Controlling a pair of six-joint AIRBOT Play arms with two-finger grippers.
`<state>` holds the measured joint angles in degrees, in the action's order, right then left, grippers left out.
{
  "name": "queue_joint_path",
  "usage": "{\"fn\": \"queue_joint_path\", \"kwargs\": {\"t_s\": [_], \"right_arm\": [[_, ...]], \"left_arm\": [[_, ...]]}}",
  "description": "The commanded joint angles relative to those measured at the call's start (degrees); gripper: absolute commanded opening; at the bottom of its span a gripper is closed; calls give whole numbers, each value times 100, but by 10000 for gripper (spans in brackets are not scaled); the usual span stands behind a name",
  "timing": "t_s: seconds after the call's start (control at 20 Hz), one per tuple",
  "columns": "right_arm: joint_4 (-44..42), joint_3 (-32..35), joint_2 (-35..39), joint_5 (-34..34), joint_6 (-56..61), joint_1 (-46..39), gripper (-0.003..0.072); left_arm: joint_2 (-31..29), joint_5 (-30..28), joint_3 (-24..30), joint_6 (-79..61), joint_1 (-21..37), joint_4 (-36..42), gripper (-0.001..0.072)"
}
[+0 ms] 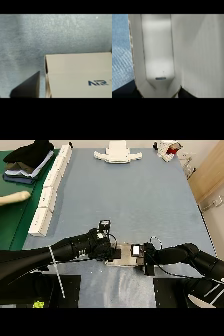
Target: Fold the box.
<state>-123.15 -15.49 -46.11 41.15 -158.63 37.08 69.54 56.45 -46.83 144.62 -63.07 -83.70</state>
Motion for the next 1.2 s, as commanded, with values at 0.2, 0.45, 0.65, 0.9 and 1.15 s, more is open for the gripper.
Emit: {"fn": "queue_joint_path", "kwargs": {"t_s": [0.2, 0.45, 0.65, 0.9, 1.15], "right_arm": [[-2, -4, -2, -2, 2, 2, 508], [-2, -4, 0, -2, 2, 2, 507], [-2, -4, 0, -2, 2, 2, 507], [-2, -4, 0, -2, 2, 2, 507], [-2, -4, 0, -2, 2, 2, 507]], "left_arm": [[157, 125, -28, 190, -162, -269, 15], [157, 361, -28, 197, -162, -262, 16], [131, 289, -31, 35, -160, -238, 453], [111, 214, -33, 35, -160, -240, 453], [116, -81, -35, 87, -157, -238, 449]]}}
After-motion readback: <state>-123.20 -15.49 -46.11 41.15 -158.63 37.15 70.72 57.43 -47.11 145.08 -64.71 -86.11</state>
